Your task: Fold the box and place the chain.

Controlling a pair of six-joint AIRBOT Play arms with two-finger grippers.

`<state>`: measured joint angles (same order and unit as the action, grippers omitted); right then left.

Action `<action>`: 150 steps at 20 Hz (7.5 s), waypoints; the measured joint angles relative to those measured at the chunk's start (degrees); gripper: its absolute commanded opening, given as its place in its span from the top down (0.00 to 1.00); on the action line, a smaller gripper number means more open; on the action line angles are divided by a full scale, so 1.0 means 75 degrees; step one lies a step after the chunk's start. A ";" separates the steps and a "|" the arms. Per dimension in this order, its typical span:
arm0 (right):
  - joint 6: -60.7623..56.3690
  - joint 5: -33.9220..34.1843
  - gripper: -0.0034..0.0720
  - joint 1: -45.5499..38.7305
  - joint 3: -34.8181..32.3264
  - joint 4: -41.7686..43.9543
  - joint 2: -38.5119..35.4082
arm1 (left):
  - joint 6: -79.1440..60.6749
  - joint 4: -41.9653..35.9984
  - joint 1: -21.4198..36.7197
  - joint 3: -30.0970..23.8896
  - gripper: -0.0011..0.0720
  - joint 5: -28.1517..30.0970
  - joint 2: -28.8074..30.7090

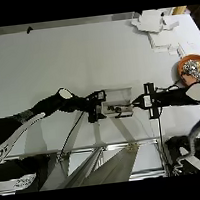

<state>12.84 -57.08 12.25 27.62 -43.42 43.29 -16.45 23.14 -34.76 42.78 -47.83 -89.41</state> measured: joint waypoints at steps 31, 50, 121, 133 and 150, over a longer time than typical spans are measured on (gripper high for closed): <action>-0.0434 -0.0105 0.66 -0.0714 0.1224 -0.2489 0.3022 | -0.0003 0.0000 0.0000 0.0000 0.48 0.0000 0.0000; -0.0656 -0.0411 0.93 -0.0125 0.1227 -0.2028 0.1830 | 0.0000 -0.0003 0.0000 0.0000 0.48 0.0000 0.0000; -0.0734 0.1961 0.69 0.2565 0.1233 -0.0012 0.2002 | 0.0000 0.0000 0.0000 0.0000 0.48 0.0000 0.0000; -0.0067 0.0443 0.69 -0.0877 0.1233 -0.2107 0.1953 | -0.0003 0.0000 0.0000 0.0000 0.48 0.0003 0.0000; 0.1105 0.1204 0.93 -0.1014 0.1239 -0.1950 0.4176 | -0.0003 0.0000 0.0000 0.0000 0.48 0.0000 0.0000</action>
<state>21.12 -48.05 4.64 36.91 -58.04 74.61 -16.47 23.14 -34.76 42.78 -47.83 -89.41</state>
